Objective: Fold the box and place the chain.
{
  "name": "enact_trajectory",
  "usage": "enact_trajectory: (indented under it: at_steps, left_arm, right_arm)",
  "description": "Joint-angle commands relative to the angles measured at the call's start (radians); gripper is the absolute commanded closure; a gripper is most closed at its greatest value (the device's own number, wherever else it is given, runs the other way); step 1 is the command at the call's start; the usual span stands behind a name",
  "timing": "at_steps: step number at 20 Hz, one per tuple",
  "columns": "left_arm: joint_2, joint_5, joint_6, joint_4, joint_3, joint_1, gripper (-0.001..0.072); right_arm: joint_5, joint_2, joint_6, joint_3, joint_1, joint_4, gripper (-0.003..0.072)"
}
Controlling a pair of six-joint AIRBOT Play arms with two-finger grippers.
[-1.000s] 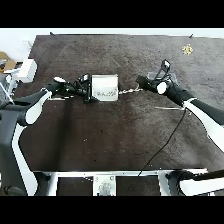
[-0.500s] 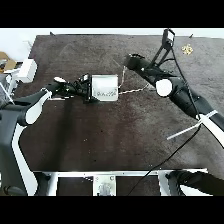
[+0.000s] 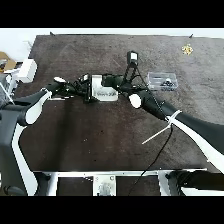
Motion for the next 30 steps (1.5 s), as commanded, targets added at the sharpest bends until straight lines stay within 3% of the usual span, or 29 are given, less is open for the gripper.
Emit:
enact_trajectory:
  at_steps: [1, 5, 8, 13, 15, 17, 23, 28, 30]
  left_arm:
    - [0.0, 0.0, 0.0, 0.0, 0.0, 0.001, 0.0487]
    - [0.0, 0.0, 0.0, 0.0, 0.0, 0.001, 0.0487]
    - [0.0, 0.0, 0.0, 0.0, 0.0, 0.001, 0.0487]
    - [0.0, 0.0, 0.0, 0.0, 0.0, 0.001, 0.0487]
    - [0.0, 0.0, 0.0, 0.0, 0.0, 0.001, 0.0486]
    - [0.0, 0.0, 0.0, 0.0, 0.0, 0.001, 0.0487]
    - [0.0, 0.0, 0.0, 0.0, 0.0, 0.001, 0.0487]
    - [0.0, 0.0, 0.0, 0.0, 0.0, 0.001, 0.0487]
    - [0.0, 0.0, 0.0, 0.0, 0.0, 0.001, 0.0486]
  right_arm:
    - [0.181, -0.015, 0.0, 0.0, -0.055, -0.075, 0.0449]
    - [0.443, 0.025, 0.0, 0.0, -0.24, -0.122, 0.0469]
    - [0.522, 0.016, 0.004, -0.002, -0.384, -0.121, 0.0468]
    - [0.439, -0.039, 0.004, -0.008, -0.51, -0.024, 0.0466]
    - [0.407, -0.084, 0.004, -0.007, -0.513, 0.016, 0.0401]
    - [0.38, -0.129, 0.003, -0.006, -0.512, 0.064, 0.0401]
    - [0.242, -0.188, 0.004, -0.005, -0.482, 0.12, 0.0411]
    - [0.227, -0.24, 0.004, 0.0, -0.48, 0.153, 0.0412]
    - [0.216, -0.24, 0.004, 0.0, -0.48, 0.157, 0.049]
